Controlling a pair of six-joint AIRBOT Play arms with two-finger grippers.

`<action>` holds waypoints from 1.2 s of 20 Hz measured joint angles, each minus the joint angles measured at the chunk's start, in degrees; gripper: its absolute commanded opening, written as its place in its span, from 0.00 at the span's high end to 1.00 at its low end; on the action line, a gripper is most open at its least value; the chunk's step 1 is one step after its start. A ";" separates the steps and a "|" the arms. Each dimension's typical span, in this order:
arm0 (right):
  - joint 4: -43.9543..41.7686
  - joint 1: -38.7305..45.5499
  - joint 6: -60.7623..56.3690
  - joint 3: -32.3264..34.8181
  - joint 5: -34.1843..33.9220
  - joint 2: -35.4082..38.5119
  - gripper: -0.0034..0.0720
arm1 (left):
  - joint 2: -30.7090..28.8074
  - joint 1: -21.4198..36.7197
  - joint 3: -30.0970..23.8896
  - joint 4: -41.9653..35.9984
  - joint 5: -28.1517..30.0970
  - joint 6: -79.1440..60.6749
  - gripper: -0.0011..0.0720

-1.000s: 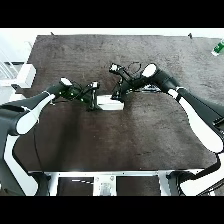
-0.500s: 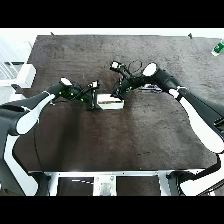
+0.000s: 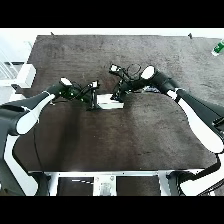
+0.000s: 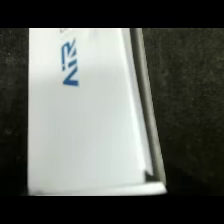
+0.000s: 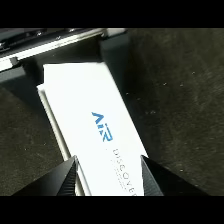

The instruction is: Fold the box and place the chain.

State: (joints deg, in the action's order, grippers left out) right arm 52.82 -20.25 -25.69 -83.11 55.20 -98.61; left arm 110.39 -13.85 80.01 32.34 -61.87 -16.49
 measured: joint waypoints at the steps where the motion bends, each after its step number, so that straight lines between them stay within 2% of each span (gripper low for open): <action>1: 0.04 -0.11 -0.02 0.31 -0.17 0.00 0.39 | 0.00 0.00 0.00 0.00 0.00 -0.02 0.33; 11: -0.42 -0.59 -0.92 2.10 1.79 0.02 0.37 | 0.00 -0.07 -0.02 0.24 -0.68 -0.20 0.33; 12: -1.01 -0.50 -0.76 2.38 2.40 0.02 0.31 | 0.00 -0.09 -0.02 0.24 -0.70 -0.20 0.33; 17: -7.82 1.18 2.51 3.13 6.08 0.61 0.26 | 0.00 -0.11 -0.07 0.31 -1.11 -0.26 0.33; 18: -9.22 1.53 3.17 3.10 6.73 0.85 0.16 | 0.00 -0.11 -0.09 0.26 -1.01 -0.24 0.33; 21: -11.08 2.64 4.39 3.17 7.85 1.09 0.17 | 0.00 -0.09 -0.09 0.17 -0.70 -0.11 0.33; 22: -11.87 2.82 4.74 3.17 8.31 1.20 0.46 | 0.00 -0.09 -0.09 0.15 -0.55 -0.09 0.33; 23: -12.57 3.06 4.96 3.19 8.57 1.20 0.94 | 0.00 -0.11 -0.09 0.11 -0.46 -0.07 0.33; 24: -13.62 3.52 5.62 3.23 9.01 1.22 0.94 | 0.00 -0.11 -0.09 0.09 -0.44 -0.07 0.33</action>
State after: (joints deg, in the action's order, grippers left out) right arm 39.20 -16.73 -20.08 -79.88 64.20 -97.38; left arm 110.39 -13.96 79.92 32.42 -62.30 -16.56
